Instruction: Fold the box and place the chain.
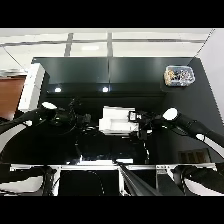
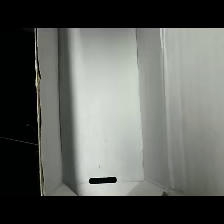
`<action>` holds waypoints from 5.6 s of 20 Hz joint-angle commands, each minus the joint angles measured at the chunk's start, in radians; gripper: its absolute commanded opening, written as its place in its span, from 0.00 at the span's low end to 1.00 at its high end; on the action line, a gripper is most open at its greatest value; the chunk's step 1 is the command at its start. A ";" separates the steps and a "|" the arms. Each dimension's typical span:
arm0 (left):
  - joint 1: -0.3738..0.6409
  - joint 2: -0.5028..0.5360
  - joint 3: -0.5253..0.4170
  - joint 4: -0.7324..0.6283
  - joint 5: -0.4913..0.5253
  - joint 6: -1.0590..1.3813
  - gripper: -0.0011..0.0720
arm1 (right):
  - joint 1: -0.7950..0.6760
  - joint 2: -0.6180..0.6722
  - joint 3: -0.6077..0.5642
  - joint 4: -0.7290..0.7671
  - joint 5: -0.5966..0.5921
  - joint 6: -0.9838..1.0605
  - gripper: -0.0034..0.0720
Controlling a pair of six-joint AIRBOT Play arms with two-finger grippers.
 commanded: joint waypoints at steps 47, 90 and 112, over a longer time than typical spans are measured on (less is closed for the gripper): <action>-0.563 -0.019 0.459 1.074 -0.030 -1.272 0.70 | 0.000 0.001 0.000 0.002 -0.002 0.000 0.27; -0.626 -0.111 0.584 1.105 -0.072 -1.456 0.63 | 0.000 0.001 0.000 0.002 -0.002 0.000 0.27; -0.626 -0.110 0.584 1.100 -0.064 -1.442 0.05 | -0.003 0.140 0.000 -0.227 0.029 0.251 1.00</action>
